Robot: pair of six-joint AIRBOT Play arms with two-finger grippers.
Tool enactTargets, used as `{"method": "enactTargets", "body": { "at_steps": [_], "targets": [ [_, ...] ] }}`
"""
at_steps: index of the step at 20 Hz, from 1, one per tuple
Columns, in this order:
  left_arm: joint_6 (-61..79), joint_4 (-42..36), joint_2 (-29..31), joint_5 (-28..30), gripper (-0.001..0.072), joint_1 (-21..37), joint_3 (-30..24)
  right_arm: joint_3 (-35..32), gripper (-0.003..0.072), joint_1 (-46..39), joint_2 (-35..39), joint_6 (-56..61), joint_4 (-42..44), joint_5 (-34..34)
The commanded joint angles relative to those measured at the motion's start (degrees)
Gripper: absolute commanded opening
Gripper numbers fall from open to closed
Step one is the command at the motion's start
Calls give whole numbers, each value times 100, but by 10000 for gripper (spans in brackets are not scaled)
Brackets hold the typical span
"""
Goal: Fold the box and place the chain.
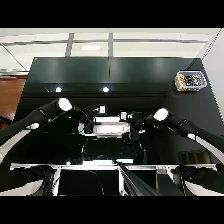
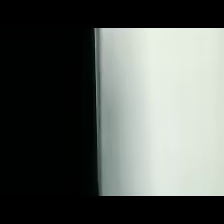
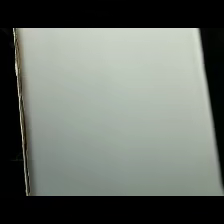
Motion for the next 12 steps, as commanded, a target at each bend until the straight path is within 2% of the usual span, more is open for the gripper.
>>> {"method": "enactTargets", "body": {
  "at_steps": [1,12],
  "targets": [
    [0,2,0,2,25,-2,-2,11,713,26,-9,149,-50,-140],
    [0,2,0,9,25,0,-2,17,712,55,-15,210,-247,-57]
  ]
}}
